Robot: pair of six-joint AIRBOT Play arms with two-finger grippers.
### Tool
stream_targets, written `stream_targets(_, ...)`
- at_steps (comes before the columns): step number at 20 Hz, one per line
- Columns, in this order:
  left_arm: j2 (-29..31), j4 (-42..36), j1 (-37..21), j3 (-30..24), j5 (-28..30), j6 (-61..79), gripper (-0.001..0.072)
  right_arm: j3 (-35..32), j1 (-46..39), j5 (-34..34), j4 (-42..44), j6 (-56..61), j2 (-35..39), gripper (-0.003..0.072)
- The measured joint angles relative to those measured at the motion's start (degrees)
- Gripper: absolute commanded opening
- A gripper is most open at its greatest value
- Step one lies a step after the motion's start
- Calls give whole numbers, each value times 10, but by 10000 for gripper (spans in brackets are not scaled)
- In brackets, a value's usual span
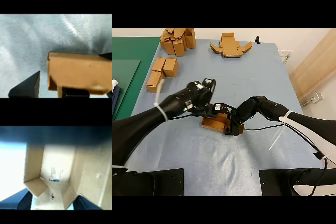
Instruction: Fold the box.
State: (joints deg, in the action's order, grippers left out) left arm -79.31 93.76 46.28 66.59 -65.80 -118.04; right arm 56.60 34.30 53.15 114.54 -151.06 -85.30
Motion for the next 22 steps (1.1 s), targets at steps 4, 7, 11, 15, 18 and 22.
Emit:
stream_targets(4,66,-21,-44,-52,-3,43,336,0,0,-2,-7,16,0,671)
stream_targets(7,140,-53,-94,-104,3,94,337,0,0,-3,-16,32,5,716)
stream_targets(11,249,-144,-203,-160,2,226,336,-3,0,13,-41,49,30,716)
stream_targets(15,304,-213,-330,-199,-20,337,336,-1,0,8,-54,61,61,717)
stream_targets(18,318,-243,-402,-221,-33,400,336,-1,0,3,-48,70,76,720)
stream_targets(22,324,-264,-447,-236,-39,452,336,0,0,-4,-20,75,83,720)
